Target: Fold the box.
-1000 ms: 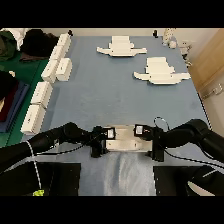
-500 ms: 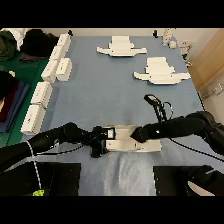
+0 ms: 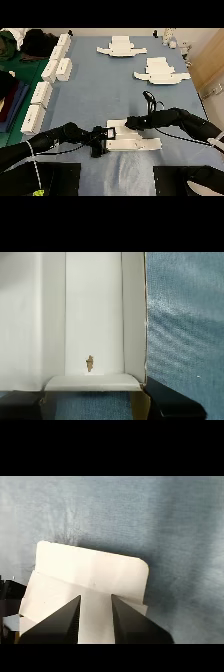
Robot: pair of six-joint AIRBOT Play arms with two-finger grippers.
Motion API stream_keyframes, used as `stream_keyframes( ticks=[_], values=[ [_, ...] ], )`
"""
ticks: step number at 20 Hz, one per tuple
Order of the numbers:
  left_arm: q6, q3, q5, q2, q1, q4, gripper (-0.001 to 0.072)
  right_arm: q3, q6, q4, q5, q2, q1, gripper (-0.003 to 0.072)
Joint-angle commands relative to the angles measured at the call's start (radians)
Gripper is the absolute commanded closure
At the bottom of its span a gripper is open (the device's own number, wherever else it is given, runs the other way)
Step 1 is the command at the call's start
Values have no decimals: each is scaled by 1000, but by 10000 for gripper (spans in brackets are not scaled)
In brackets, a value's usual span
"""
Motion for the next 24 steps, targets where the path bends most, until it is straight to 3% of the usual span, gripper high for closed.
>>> stream_keyframes(
  ticks=[1,24],
  values=[
    [1,0,0,1,0,0,115,0,3,-4,19,-26,21,399],
    [1,0,30,0,0,-3,116,1,7,-3,2,-9,32,399]
  ],
)
